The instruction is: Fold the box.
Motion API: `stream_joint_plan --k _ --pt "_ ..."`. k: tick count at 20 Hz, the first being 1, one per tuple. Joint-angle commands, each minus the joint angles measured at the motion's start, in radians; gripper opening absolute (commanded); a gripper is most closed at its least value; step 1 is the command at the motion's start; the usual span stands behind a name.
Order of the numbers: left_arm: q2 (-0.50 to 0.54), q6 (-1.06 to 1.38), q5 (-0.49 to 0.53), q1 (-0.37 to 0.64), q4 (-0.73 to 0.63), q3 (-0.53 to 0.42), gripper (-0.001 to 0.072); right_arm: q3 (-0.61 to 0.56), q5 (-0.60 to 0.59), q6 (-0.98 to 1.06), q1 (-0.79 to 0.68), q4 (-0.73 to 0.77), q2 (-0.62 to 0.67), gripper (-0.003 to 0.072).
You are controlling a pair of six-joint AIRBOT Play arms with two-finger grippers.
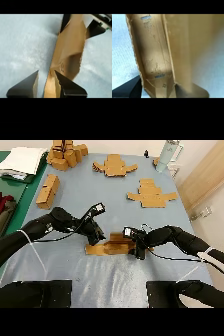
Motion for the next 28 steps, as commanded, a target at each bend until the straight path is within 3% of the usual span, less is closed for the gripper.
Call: stream_joint_plan --k 1,2,4,5,6,7,10,12,14,19,28 --pt "0.044 -0.242 -0.074 0.031 0.204 0.001 0.0534 0.000 0.000 0.000 0.000 0.000 0.000 0.0514" --pt "0.050 -0.319 -0.096 0.031 0.208 0.001 0.0698 0.000 0.000 0.000 0.000 0.000 0.000 0.0514" --pt "0.050 -0.412 -0.189 0.029 0.205 0.001 0.0693 0.000 0.000 0.000 0.000 0.000 0.000 0.0514" --pt "0.050 -0.452 -0.252 0.029 0.204 0.001 0.0516 0.000 0.000 0.000 0.000 0.000 0.000 0.0514" --pt "0.050 -0.501 -0.316 0.029 0.204 0.001 0.0197 0.000 0.000 0.000 0.000 0.000 0.000 0.0514" --pt "0.050 -0.554 -0.375 0.025 0.196 0.000 0.0011 0.000 0.000 0.000 0.000 0.000 0.000 0.0514" --pt "0.050 -0.739 -0.363 -0.025 0.071 -0.001 0.0011 0.000 0.000 0.000 0.000 0.000 0.000 0.0514" --pt "0.042 -0.750 -0.246 -0.066 -0.105 0.000 0.0011 0.000 0.000 0.000 0.000 0.000 0.000 0.0514" --pt "0.017 -0.755 -0.105 -0.083 -0.193 0.018 0.0011 0.000 0.000 0.000 0.000 0.000 0.000 0.0515" --pt "-0.062 -0.789 0.115 -0.084 -0.193 0.095 0.0011 0.000 0.000 0.000 0.000 0.000 0.000 0.0514" --pt "-0.200 -0.985 0.137 -0.105 -0.035 0.096 0.0008 0.000 0.000 0.000 0.000 0.000 0.000 0.0514"
